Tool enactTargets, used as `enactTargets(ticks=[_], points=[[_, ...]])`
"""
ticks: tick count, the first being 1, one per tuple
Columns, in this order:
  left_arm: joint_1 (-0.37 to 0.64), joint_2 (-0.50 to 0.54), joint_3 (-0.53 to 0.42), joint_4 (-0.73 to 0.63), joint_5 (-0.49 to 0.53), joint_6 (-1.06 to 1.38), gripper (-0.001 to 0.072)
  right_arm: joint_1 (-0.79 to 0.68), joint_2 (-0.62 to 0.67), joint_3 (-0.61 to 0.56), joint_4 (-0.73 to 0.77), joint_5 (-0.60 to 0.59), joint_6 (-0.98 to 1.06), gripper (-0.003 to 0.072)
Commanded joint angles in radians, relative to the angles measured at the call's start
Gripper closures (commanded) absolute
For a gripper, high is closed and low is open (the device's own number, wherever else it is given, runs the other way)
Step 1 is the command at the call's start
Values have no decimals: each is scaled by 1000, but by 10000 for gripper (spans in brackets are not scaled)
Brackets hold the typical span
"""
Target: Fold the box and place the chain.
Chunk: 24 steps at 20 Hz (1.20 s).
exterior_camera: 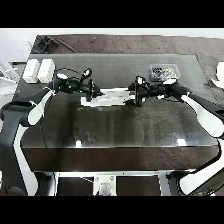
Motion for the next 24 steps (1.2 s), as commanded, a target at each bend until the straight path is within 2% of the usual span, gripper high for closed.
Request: enactTargets(ticks=[1,6,11,24], points=[[0,0,0,0,2,-1,689,1,-48,45,-7,77,-20,13],[0,0,0,0,2,-1,689,1,-109,130,-7,166,-19,13],[0,0,0,0,2,-1,689,1,-145,163,-15,193,-23,12],[0,0,0,0,2,0,689,7,-148,191,-89,194,-11,13]])
